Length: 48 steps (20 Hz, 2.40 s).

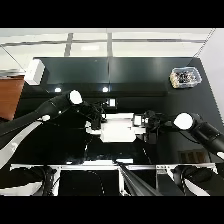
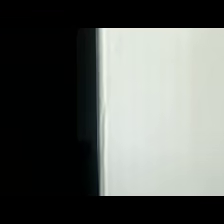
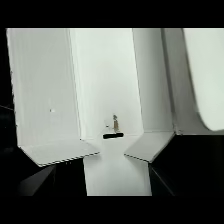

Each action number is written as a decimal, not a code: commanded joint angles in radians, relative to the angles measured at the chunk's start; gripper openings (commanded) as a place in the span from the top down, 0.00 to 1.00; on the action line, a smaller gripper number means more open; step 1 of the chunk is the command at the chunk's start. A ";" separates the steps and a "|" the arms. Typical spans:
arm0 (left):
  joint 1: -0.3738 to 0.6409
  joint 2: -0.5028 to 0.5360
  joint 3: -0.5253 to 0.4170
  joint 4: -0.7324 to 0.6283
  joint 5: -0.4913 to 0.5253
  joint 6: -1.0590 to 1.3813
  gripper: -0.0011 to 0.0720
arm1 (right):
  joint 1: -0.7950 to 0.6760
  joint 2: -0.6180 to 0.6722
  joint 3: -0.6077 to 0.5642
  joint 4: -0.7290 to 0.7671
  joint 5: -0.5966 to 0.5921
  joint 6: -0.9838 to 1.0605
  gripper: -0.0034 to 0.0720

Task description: Fold the box and place the chain.

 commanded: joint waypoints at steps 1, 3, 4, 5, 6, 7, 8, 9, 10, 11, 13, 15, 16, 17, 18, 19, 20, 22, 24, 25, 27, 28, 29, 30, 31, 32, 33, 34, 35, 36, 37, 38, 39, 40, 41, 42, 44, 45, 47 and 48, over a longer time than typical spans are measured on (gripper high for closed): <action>-0.002 -0.007 0.000 0.012 0.005 -0.006 0.95 | 0.004 -0.034 -0.023 -0.001 -0.001 -0.032 0.02; -0.002 -0.007 0.000 0.012 0.005 -0.006 0.95 | 0.012 -0.042 -0.051 0.008 -0.001 -0.032 0.02; -0.002 -0.007 0.000 0.012 0.005 -0.006 0.95 | 0.023 -0.048 -0.065 0.010 -0.009 -0.032 0.02; -0.002 -0.007 0.000 0.012 0.005 -0.006 0.95 | 0.035 -0.053 -0.076 0.025 -0.030 -0.032 0.02; -0.002 -0.007 0.000 0.012 0.005 -0.006 0.95 | 0.047 -0.056 -0.086 0.058 -0.069 -0.032 0.02; -0.002 -0.007 0.000 0.012 0.005 -0.006 0.95 | 0.059 -0.056 -0.089 0.102 -0.114 -0.032 0.02; -0.002 -0.007 0.000 0.012 0.005 -0.006 0.95 | 0.072 -0.056 -0.089 0.159 -0.160 -0.033 0.02; -0.002 -0.007 0.000 0.012 0.005 -0.006 0.95 | 0.082 -0.056 -0.089 0.211 -0.194 -0.038 0.02; -0.002 -0.007 0.000 0.012 0.005 -0.006 0.95 | 0.089 -0.056 -0.084 0.241 -0.203 -0.052 0.02; -0.002 -0.007 0.000 0.011 0.005 -0.006 0.95 | 0.092 -0.056 -0.073 0.231 -0.195 -0.053 0.02; -0.002 -0.007 0.000 0.012 0.005 -0.006 0.95 | 0.090 -0.052 -0.045 0.142 -0.184 -0.075 0.02; -0.002 -0.007 0.000 0.012 0.005 -0.006 0.95 | 0.089 -0.052 -0.011 0.082 -0.178 -0.074 0.02; -0.002 -0.007 0.000 0.011 0.005 -0.006 0.95 | 0.089 -0.052 0.003 0.094 -0.175 -0.075 0.02; -0.002 -0.007 0.000 0.012 0.005 -0.006 0.95 | 0.089 -0.052 0.016 0.097 -0.176 -0.074 0.02; -0.002 -0.007 0.000 0.011 0.005 -0.006 0.95 | 0.086 -0.052 0.024 0.096 -0.177 -0.075 0.02; -0.003 -0.007 0.000 0.011 0.005 -0.006 0.95 | 0.077 -0.052 0.028 0.098 -0.177 -0.074 0.02; -0.002 -0.007 0.000 0.011 0.005 -0.006 0.95 | 0.061 -0.052 0.028 0.098 -0.176 -0.074 0.02; -0.003 -0.007 0.000 0.011 0.004 -0.006 0.95 | 0.021 -0.052 0.028 0.123 -0.175 -0.074 0.02; -0.003 -0.007 0.000 0.011 0.004 -0.006 0.95 | -0.007 -0.052 0.028 0.167 -0.175 -0.076 0.02; -0.003 -0.007 0.001 0.011 0.005 -0.006 0.95 | -0.011 -0.052 0.028 0.166 -0.172 -0.076 0.02; -0.003 -0.007 0.001 0.011 0.005 -0.006 0.95 | -0.013 -0.052 0.028 0.162 -0.163 -0.076 0.02; -0.003 -0.007 0.001 0.011 0.005 -0.006 0.95 | -0.013 -0.053 0.027 0.162 -0.160 -0.075 0.02; -0.003 -0.007 0.001 0.011 0.005 -0.006 0.95 | -0.013 -0.053 0.027 0.163 -0.157 -0.074 0.02; -0.003 -0.007 0.001 0.011 0.005 -0.006 0.95 | -0.013 -0.053 0.027 0.163 -0.156 -0.069 0.02; -0.003 -0.007 0.001 0.011 0.005 -0.006 0.95 | -0.013 -0.053 0.027 0.167 -0.155 -0.066 0.02; -0.003 -0.007 0.001 0.011 0.005 -0.006 0.95 | -0.013 -0.055 0.027 0.177 -0.155 -0.067 0.02; -0.003 -0.007 0.002 0.011 0.003 -0.006 0.95 | -0.017 -0.056 0.027 0.192 -0.154 -0.068 0.02; -0.003 -0.007 0.002 0.011 0.003 -0.006 0.95 | -0.018 -0.057 0.027 0.209 -0.153 -0.075 0.02; -0.003 -0.007 0.002 0.011 0.002 -0.006 0.95 | -0.018 -0.064 0.027 0.215 -0.148 -0.093 0.02; -0.003 -0.007 0.002 0.011 0.002 -0.006 0.95 | -0.019 -0.076 0.027 0.239 -0.134 -0.128 0.02; -0.003 -0.007 0.002 0.011 0.002 -0.006 0.95 | -0.024 -0.094 0.027 0.278 -0.115 -0.174 0.02; -0.003 -0.007 0.002 0.011 0.002 -0.006 0.95 | -0.032 -0.113 0.027 0.318 -0.094 -0.230 0.02; -0.003 -0.007 0.002 0.011 0.002 -0.006 0.95 | -0.040 -0.131 0.027 0.343 -0.081 -0.277 0.02; -0.003 -0.007 0.002 0.011 0.002 -0.006 0.95 | -0.052 -0.148 0.027 0.346 -0.071 -0.288 0.02; -0.002 -0.007 0.002 0.011 0.002 -0.006 0.95 | -0.065 -0.165 0.027 0.346 -0.053 -0.290 0.04; -0.002 -0.007 0.002 0.011 0.001 -0.006 0.95 | -0.075 -0.178 0.026 0.346 -0.037 -0.299 0.08; -0.002 -0.007 0.002 0.011 0.000 -0.006 0.95 | -0.075 -0.200 0.018 0.388 -0.024 -0.352 0.08; -0.002 -0.007 0.002 0.011 0.001 -0.006 0.95 | -0.071 -0.210 0.018 0.389 -0.021 -0.359 0.08; -0.002 -0.007 0.002 0.011 0.001 -0.006 0.95 | -0.069 -0.227 0.018 0.381 -0.031 -0.359 0.08; -0.002 -0.007 0.002 0.011 0.001 -0.006 0.95 | -0.069 -0.237 0.018 0.380 -0.034 -0.359 0.08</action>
